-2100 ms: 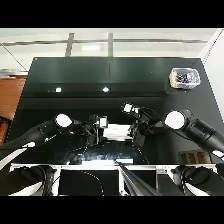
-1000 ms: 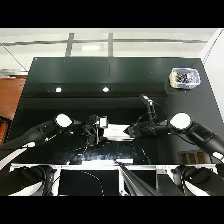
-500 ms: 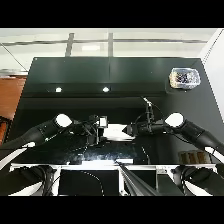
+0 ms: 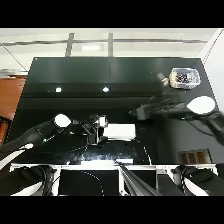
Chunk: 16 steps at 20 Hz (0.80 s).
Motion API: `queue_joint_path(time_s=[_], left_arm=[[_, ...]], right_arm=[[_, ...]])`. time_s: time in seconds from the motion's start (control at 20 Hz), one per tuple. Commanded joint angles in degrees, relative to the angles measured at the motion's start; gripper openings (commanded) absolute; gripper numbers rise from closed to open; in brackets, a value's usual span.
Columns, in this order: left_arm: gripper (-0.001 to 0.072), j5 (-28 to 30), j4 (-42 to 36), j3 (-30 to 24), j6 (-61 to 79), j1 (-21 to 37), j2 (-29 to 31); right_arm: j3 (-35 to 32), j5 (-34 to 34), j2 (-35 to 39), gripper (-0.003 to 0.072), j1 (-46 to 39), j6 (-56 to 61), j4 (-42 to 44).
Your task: Fold the box and place the chain.
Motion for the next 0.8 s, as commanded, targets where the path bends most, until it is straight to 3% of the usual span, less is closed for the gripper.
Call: queue_joint_path(time_s=[0.0,0.15,0.3,0.5,0.75], left_arm=[[0.0711,-0.6,3.2,0.0,-5.5,0.0,4.5],[0.0711,-4.8,11.8,0.0,-15.9,0.7,9.9],[0.0711,-5.6,10.7,2.0,-17.0,-0.7,11.5],[0.0710,-4.2,10.6,10.1,-21.4,-6.2,5.2],[0.0709,-5.3,13.8,18.1,-24.1,-9.0,-3.9]], right_arm=[[2.6,3.6,5.6,0.0039,-9.5,-0.2,-0.7],[2.5,9.3,5.9,0.0038,-14.6,-0.2,-1.7],[2.4,8.4,5.9,0.0039,-14.7,-0.2,-3.7],[1.9,4.0,5.9,0.0038,-14.7,-0.2,-3.6],[1.9,5.2,5.9,0.0038,-14.7,-0.2,-3.8]])
